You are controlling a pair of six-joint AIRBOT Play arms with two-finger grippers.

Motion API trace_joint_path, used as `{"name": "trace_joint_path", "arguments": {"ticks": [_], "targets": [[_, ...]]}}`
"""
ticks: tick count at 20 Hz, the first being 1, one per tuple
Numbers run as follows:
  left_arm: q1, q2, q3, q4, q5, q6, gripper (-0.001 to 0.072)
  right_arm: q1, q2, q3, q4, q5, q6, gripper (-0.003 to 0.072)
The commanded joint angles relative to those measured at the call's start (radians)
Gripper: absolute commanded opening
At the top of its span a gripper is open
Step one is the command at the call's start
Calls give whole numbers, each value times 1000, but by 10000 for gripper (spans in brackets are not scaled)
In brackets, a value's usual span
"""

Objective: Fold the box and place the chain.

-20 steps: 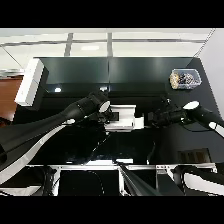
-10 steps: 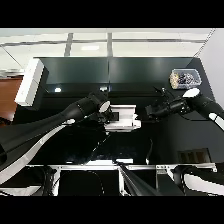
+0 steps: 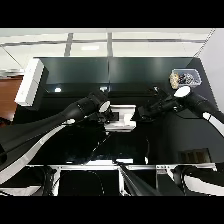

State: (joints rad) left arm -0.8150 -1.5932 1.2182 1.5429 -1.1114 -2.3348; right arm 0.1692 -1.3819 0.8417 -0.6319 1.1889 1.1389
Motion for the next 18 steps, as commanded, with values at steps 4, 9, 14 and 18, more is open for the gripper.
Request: {"name": "trace_joint_path", "arguments": {"ticks": [4,9,14,18], "targets": [[0,0,1,0,0,0,28,166,0,84,-309,-121,351,410],[0,0,1,0,1,0,28,336,0,137,-616,-174,675,305],[0,0,1,0,2,0,28,449,-14,169,-827,-135,912,305],[0,0,1,0,2,0,28,456,-56,175,-828,-85,950,305]]}}
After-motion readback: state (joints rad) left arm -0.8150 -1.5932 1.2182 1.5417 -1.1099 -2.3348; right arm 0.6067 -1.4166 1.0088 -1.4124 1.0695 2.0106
